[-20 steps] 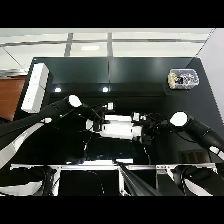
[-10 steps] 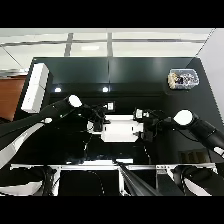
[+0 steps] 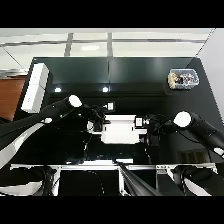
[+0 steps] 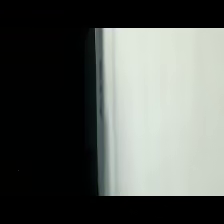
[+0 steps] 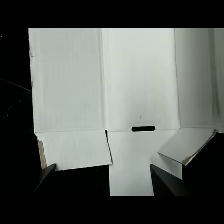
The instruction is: Fold the box and place the chain.
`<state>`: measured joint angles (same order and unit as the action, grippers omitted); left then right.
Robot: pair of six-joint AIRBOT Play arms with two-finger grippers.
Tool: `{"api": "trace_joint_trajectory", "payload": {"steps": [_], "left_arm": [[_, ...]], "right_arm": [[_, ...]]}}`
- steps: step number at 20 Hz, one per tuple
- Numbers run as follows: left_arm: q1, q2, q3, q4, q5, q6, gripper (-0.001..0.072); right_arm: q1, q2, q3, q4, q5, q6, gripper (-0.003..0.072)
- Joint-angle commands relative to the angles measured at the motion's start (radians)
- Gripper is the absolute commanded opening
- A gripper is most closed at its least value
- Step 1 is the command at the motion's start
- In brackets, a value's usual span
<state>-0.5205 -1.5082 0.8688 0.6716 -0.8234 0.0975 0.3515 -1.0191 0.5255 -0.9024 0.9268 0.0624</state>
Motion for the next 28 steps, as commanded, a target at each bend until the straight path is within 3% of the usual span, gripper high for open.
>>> {"api": "trace_joint_trajectory", "payload": {"steps": [1, 11, 19, 28], "left_arm": [[0.0, 0.0, 0.0, -0.003, 0.0, 0.0, 0.0023], [0.0, 0.0, 0.0, -0.003, 0.0, 0.0, 0.0023], [0.0, 0.0, 0.0, -0.003, 0.0, 0.0, 0.0023], [0.0, 0.0, 0.0, -0.003, 0.0, 0.0, 0.0023]], "right_arm": [[0.018, 0.0, -0.017, -0.003, 0.023, 0.013, 0.0702], [0.048, 0.0, -0.058, -0.004, 0.008, 0.036, 0.0701], [0.048, -0.001, -0.077, 0.323, -0.17, 0.109, 0.0701], [0.048, 0.001, -0.068, 0.325, -0.225, -0.07, 0.0701]]}}
